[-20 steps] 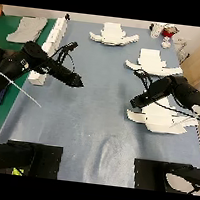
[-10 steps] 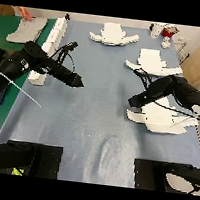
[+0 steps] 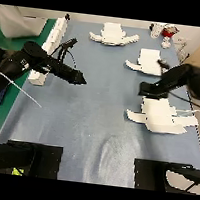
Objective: Fold the box.
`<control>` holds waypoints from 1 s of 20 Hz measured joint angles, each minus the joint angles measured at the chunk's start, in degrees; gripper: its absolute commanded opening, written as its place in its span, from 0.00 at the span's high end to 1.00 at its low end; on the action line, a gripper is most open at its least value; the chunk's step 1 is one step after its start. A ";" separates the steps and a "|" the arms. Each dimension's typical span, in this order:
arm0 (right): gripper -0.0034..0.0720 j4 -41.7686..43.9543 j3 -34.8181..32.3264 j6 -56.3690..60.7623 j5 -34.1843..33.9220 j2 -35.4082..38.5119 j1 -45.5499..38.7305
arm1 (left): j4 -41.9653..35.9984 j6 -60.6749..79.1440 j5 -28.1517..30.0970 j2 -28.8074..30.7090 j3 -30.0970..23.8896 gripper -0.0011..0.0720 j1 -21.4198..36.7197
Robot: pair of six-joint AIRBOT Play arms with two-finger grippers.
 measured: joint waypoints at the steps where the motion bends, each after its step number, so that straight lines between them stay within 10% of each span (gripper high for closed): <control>1: 0.39 -3.48 1.99 1.05 -2.54 -0.04 -3.41 | -0.31 0.00 0.13 0.00 0.00 0.97 0.00; 11: 0.39 -5.88 9.49 -14.84 -19.21 -10.78 -44.68 | -1.27 -1.73 -0.61 -0.04 0.00 0.97 -0.04; 20: 0.39 1.77 11.47 -26.14 -21.75 -19.63 -54.18 | -1.29 -4.09 -0.63 -0.04 0.00 0.97 -0.04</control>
